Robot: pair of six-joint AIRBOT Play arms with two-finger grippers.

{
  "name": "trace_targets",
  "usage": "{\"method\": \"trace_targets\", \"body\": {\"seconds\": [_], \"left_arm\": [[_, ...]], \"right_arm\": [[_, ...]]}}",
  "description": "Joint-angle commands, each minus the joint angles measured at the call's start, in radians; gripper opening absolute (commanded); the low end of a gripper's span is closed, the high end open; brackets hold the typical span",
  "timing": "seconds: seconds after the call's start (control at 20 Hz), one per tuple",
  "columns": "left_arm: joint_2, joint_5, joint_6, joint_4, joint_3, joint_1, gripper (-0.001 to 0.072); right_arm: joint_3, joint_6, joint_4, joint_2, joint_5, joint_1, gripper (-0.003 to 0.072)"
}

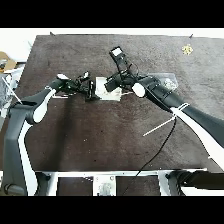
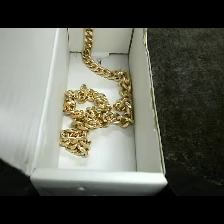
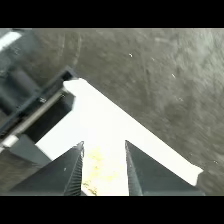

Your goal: Fold the box and place the chain.

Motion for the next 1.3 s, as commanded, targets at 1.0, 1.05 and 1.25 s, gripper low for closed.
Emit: {"method": "trace_targets", "body": {"seconds": [1.0, 1.05, 1.25], "left_arm": [[0.000, 0.000, 0.000, 0.000, 0.000, -0.001, 0.0284], [0.000, 0.000, 0.000, 0.000, 0.000, -0.001, 0.0284], [0.000, 0.000, 0.000, 0.000, 0.000, -0.001, 0.0284]], "right_arm": [[-0.247, 0.454, 0.418, -0.181, -0.280, -0.428, 0.0296], [-0.232, 0.460, 0.433, -0.200, -0.303, -0.419, 0.0295], [-0.220, 0.460, 0.442, -0.205, -0.317, -0.388, 0.0191]]}}
